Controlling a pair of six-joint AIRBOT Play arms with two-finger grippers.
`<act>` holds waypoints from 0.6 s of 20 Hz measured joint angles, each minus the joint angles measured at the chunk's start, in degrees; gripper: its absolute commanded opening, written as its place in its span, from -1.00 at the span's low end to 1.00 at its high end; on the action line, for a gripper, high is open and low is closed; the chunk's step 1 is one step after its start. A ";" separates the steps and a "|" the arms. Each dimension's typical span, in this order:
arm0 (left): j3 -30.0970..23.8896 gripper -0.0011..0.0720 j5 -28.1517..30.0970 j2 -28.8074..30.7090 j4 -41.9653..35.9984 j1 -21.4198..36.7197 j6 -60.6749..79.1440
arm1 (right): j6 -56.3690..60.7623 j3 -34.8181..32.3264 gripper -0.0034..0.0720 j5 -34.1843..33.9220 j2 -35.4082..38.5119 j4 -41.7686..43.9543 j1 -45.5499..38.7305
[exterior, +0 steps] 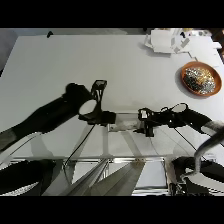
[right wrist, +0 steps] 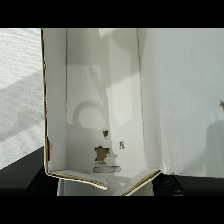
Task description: Fold the box and place the chain.
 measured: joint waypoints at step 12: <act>-27.15 0.94 11.65 20.72 -22.29 23.15 93.94 | -0.02 0.00 -0.01 0.02 0.00 0.00 0.00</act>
